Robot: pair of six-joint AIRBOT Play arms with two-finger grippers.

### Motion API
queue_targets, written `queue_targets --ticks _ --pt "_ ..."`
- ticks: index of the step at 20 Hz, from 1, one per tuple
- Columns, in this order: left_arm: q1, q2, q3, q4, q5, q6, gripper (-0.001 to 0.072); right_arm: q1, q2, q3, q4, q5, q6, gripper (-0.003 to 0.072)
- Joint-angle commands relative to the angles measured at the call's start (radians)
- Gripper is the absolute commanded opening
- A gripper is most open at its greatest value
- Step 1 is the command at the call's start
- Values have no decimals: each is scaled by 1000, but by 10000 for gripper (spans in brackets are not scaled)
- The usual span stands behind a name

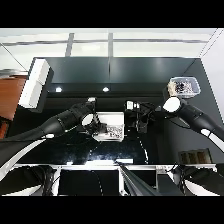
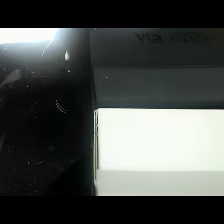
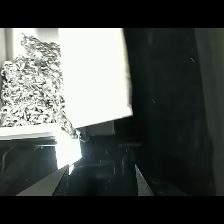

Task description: Fold the box and place the chain.

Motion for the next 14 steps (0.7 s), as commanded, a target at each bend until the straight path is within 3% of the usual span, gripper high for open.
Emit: queue_targets --ticks 1,3,4,14 --pt "0 0 0 0 -4 0 32 0 -41 -2 90 -9 -121 472" --pt "0 0 0 1 -4 0 31 0 -54 -2 132 -5 -134 433" --pt "0 0 0 1 -4 0 31 0 -55 -2 144 -4 -134 305" --pt "0 0 0 1 -7 0 31 0 -55 -2 142 82 -133 305"
